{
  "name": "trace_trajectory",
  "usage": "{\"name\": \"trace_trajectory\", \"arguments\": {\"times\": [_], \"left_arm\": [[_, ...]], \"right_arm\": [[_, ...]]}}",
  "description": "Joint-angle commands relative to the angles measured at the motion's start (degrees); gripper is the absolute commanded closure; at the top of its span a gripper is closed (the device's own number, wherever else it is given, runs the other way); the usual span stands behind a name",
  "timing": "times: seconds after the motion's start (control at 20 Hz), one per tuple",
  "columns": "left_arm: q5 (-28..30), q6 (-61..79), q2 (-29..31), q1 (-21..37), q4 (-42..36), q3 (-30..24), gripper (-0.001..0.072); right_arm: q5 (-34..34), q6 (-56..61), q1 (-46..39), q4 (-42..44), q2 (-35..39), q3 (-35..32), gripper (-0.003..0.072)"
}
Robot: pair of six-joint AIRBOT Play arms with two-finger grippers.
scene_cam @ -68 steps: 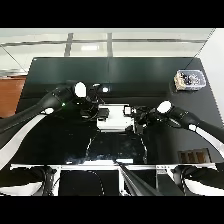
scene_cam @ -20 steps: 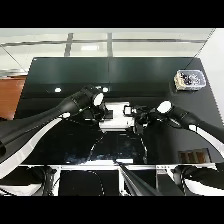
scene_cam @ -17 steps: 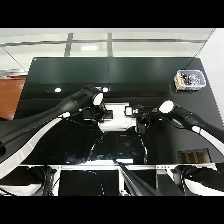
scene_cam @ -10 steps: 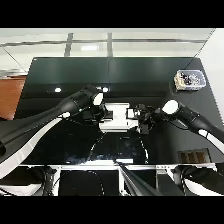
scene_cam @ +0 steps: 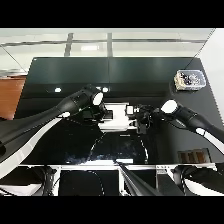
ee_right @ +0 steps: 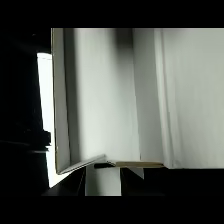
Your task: Fold the box and place the chain.
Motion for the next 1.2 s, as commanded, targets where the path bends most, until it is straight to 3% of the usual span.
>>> {"name": "trace_trajectory", "arguments": {"times": [0.0, 0.45, 0.5, 0.55, 0.6, 0.65, 0.7, 0.75, 0.85, 1.05, 1.15], "left_arm": [[0.1, 0.2, 0.0, 0.0, -0.1, 0.0, 0.0684], [0.1, 0.2, 0.0, 0.0, -0.5, 0.0, 0.0683], [0.1, 0.2, 0.0, 0.0, -0.5, 0.0, 0.0683], [0.1, 0.2, 0.0, 0.0, -0.5, 0.0, 0.0683], [0.1, 0.2, 0.0, 0.0, -0.5, 0.0, 0.0682], [0.1, 0.2, 0.0, 0.0, -0.5, 0.0, 0.0683], [0.1, 0.2, 0.0, 0.0, -0.5, 0.0, 0.0683], [0.1, 0.2, 0.0, 0.0, -0.5, 0.0, 0.0682], [0.0, 0.2, 0.0, 0.0, -0.5, 0.0, 0.0682], [-0.1, 0.2, 0.0, 0.1, -0.5, 0.0, 0.0682], [-0.1, 0.2, 0.0, 0.1, -0.5, 0.0, 0.0682]], "right_arm": [[-0.3, -2.5, 0.5, 11.2, -2.8, 0.0, 0.0448], [-0.9, -2.4, 0.6, 11.5, -3.3, 0.0, 0.0443], [-1.5, -2.3, 0.6, 11.5, -3.3, 0.0, 0.0301], [-1.4, -2.2, 0.6, 11.4, -3.3, 0.0, 0.0451], [-1.5, -2.2, 0.6, 11.5, -3.3, 0.0, 0.0497], [-1.5, -2.2, 0.6, 11.5, -3.3, 0.0, 0.029], [-1.2, -1.7, 0.6, 11.3, -3.3, 0.0, 0.0439], [-1.1, 0.8, 0.4, 10.2, -3.2, 0.0, 0.0683], [0.2, 15.3, -0.5, 7.8, -1.6, 0.5, 0.0672], [18.1, 48.3, -10.5, -4.9, 8.8, 7.7, 0.0672], [17.7, 58.6, -20.6, -9.7, 13.8, 8.2, 0.0672]]}}
